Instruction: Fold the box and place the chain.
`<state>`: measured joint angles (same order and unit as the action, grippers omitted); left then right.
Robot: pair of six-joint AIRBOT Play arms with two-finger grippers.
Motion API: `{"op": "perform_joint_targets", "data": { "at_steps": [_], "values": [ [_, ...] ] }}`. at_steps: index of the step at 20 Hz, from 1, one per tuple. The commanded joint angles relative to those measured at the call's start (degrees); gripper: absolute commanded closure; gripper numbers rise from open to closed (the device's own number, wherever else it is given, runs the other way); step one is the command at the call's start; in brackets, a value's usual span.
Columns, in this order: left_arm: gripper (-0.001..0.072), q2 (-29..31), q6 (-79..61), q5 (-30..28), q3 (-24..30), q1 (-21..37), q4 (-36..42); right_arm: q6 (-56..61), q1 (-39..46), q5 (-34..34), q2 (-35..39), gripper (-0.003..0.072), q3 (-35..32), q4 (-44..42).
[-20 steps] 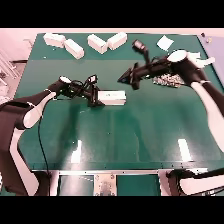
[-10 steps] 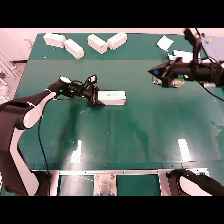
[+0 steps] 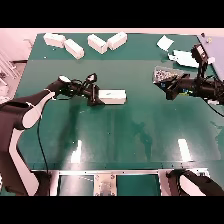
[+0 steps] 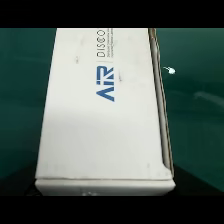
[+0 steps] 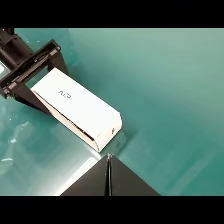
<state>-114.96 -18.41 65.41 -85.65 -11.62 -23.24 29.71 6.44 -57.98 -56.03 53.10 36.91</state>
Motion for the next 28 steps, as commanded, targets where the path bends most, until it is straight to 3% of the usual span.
{"op": "perform_joint_targets", "data": {
  "at_steps": [1,6,7,8,9,10,11,14,19,24,28],
  "values": [
    [0.0083,0.07,0.13,0.0,-0.04,0.07,0.31,0.13,0.2,0.09,0.33,0.0685,-0.55,-0.04],
    [0.0084,0.09,1.62,-0.22,-0.07,0.07,0.87,0.15,0.2,-0.11,0.33,0.0685,-0.55,-0.02],
    [0.016,0.11,1.75,-1.36,-0.07,0.07,0.98,0.15,0.2,-0.11,0.33,0.0685,-0.55,-0.02],
    [0.0455,0.11,1.88,-2.21,-0.07,0.17,0.66,0.13,0.22,-0.09,0.33,0.0685,-0.55,-0.02],
    [0.0573,0.13,1.88,-2.49,-0.07,0.52,0.57,0.15,0.22,-0.09,0.33,0.0685,-0.55,-0.02],
    [0.0598,0.2,2.38,-3.43,-0.17,0.98,0.52,0.22,0.22,-0.09,0.33,0.0685,-0.55,-0.02],
    [0.0694,0.42,4.0,-4.61,-0.17,1.4,0.76,0.33,0.22,-0.09,0.33,0.0684,-0.55,-0.02],
    [0.0694,2.93,9.68,-9.18,0.0,4.09,0.61,1.44,0.22,-0.07,0.46,0.0684,-0.55,-0.04],
    [0.0698,9.94,18.47,-10.93,1.88,11.26,1.25,3.02,0.22,-0.04,0.46,0.0685,-0.52,-0.04],
    [0.0698,23.19,19.71,-17.27,12.33,16.94,1.46,4.46,0.22,0.11,0.44,0.0684,-0.55,-0.39],
    [0.0698,35.08,19.91,-30.93,25.0,19.23,3.37,5.18,0.2,0.17,0.44,0.0684,-0.55,-1.57]
  ]
}}
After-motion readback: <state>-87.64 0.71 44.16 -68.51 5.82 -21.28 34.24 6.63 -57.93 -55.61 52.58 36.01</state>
